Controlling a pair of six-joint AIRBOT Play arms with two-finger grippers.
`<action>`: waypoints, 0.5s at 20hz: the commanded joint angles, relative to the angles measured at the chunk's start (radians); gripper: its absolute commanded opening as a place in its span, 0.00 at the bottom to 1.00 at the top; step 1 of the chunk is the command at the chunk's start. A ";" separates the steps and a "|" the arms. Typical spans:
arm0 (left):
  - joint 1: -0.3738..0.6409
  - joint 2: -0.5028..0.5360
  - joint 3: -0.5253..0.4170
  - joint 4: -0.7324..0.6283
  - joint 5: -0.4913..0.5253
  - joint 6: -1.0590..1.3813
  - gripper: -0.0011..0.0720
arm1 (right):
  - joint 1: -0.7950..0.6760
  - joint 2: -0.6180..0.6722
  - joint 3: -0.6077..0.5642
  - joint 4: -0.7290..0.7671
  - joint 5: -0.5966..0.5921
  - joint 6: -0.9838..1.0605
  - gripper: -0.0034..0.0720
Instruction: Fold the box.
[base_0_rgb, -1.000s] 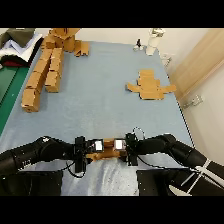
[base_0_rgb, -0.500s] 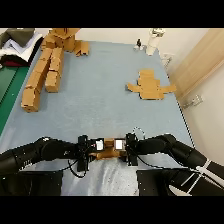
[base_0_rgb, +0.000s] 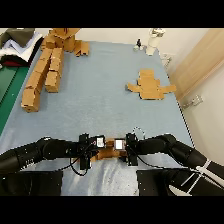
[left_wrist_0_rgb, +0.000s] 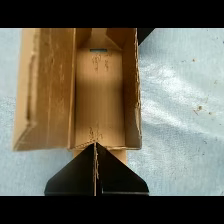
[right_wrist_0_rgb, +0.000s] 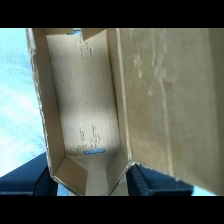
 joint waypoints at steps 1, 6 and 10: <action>0.000 -0.006 0.000 -0.059 0.006 0.044 0.06 | 0.000 0.000 0.000 0.000 0.000 0.000 0.69; 0.000 -0.006 0.000 -0.072 0.006 0.045 0.06 | 0.000 0.001 0.000 0.000 0.000 0.000 0.68; 0.000 -0.006 0.000 -0.072 0.007 0.050 0.61 | 0.000 0.001 0.000 0.000 0.000 0.000 0.68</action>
